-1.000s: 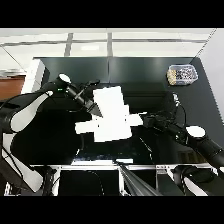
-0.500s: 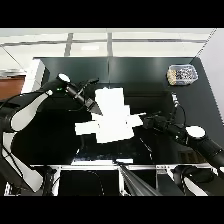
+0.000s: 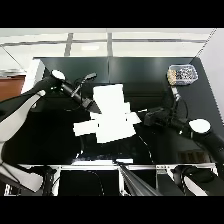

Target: Fold the box and place the chain.

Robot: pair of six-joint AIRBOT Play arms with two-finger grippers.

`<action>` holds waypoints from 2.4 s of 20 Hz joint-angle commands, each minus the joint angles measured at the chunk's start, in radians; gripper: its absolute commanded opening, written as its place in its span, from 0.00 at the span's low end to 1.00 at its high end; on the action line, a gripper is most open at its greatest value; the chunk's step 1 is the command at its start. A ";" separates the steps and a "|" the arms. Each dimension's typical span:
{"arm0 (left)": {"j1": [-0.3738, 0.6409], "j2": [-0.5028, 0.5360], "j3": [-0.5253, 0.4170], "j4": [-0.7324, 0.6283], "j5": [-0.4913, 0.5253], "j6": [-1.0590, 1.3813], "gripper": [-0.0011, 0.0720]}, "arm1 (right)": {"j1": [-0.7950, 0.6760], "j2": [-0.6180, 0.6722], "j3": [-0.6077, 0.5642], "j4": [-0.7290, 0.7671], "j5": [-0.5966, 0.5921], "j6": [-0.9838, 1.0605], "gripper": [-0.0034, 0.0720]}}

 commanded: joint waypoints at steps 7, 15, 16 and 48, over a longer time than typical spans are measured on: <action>-0.078 0.410 -0.444 -0.080 0.506 0.697 0.05 | -0.010 -0.006 0.151 -0.611 0.143 -0.092 0.86; -0.223 0.347 -0.389 0.175 0.710 0.773 0.05 | 0.156 -0.032 0.148 -0.657 0.237 -0.307 0.86; -0.223 0.330 -0.383 0.174 0.709 0.758 0.05 | 0.173 -0.048 0.148 -0.657 0.238 -0.317 0.86; -0.222 0.294 -0.378 0.219 0.740 0.753 0.05 | 0.396 -0.306 0.153 -0.550 -0.006 -0.412 0.99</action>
